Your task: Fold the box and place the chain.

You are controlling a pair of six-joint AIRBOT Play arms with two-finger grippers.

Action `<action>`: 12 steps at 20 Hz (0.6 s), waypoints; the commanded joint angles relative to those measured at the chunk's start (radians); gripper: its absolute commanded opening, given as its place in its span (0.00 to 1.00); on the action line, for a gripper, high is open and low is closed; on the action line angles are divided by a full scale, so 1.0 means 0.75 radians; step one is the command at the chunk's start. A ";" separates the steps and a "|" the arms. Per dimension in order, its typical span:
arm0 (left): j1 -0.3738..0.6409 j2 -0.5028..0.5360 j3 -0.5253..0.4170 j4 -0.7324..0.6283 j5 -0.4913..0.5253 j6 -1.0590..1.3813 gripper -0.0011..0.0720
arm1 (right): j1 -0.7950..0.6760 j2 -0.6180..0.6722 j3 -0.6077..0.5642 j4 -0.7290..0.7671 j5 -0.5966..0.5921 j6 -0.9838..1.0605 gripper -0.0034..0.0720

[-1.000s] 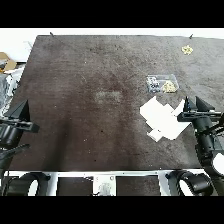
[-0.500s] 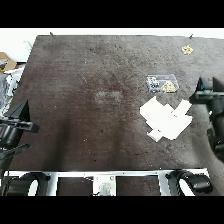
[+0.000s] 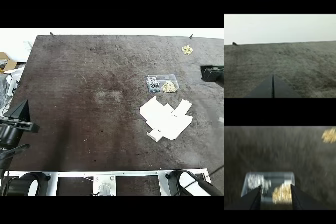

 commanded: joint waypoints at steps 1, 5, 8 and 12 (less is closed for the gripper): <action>0.000 0.001 0.000 0.001 0.000 0.001 0.03 | -0.145 -0.336 0.287 -0.448 0.569 0.239 0.61; 0.000 0.001 0.001 0.001 0.000 0.001 0.03 | -0.055 -0.601 0.518 -0.835 0.795 0.243 0.66; 0.000 0.001 0.001 0.001 0.000 0.001 0.03 | 0.038 -0.760 0.665 -0.915 0.845 0.180 0.66; 0.000 0.001 0.001 0.001 0.000 0.001 0.03 | 0.129 -0.925 0.798 -0.962 0.867 0.146 0.66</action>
